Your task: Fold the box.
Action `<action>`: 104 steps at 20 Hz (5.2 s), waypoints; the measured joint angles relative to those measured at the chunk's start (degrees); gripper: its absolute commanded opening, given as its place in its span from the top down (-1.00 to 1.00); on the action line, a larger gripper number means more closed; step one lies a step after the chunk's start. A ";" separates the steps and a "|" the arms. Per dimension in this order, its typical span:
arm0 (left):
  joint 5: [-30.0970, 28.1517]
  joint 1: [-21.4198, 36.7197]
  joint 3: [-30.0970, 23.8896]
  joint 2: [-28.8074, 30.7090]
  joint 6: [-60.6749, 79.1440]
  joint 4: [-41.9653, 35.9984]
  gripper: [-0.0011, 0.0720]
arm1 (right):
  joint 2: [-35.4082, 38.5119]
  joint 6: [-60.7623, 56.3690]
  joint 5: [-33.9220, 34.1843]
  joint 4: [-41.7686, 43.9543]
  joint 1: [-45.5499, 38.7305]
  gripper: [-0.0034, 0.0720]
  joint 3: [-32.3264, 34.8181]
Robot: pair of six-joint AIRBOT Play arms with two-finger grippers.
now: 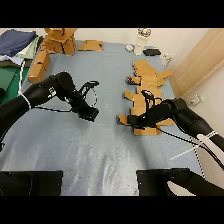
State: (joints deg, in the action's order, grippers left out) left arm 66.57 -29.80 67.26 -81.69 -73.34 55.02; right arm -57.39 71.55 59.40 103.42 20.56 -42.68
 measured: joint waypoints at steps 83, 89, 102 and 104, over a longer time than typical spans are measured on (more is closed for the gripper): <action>1.73 21.18 -11.76 -5.81 13.68 -12.26 -0.51 | -8.68 81.09 3.45 62.55 -9.46 0.91 21.20; 4.28 20.76 -11.80 -9.01 20.41 -21.86 -0.13 | -8.66 81.11 3.43 62.47 -9.42 0.91 21.20; 15.19 24.20 -12.09 -11.13 31.10 -28.41 0.39 | -8.66 80.43 3.41 62.45 -9.42 0.91 21.20; 15.37 24.15 -12.09 -11.15 32.04 -29.22 0.85 | -8.66 80.28 3.37 62.42 -9.42 0.91 21.20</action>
State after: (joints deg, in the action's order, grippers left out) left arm 81.93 -5.65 55.18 -92.84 -41.30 25.80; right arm -66.04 151.83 62.76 165.84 11.14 -21.47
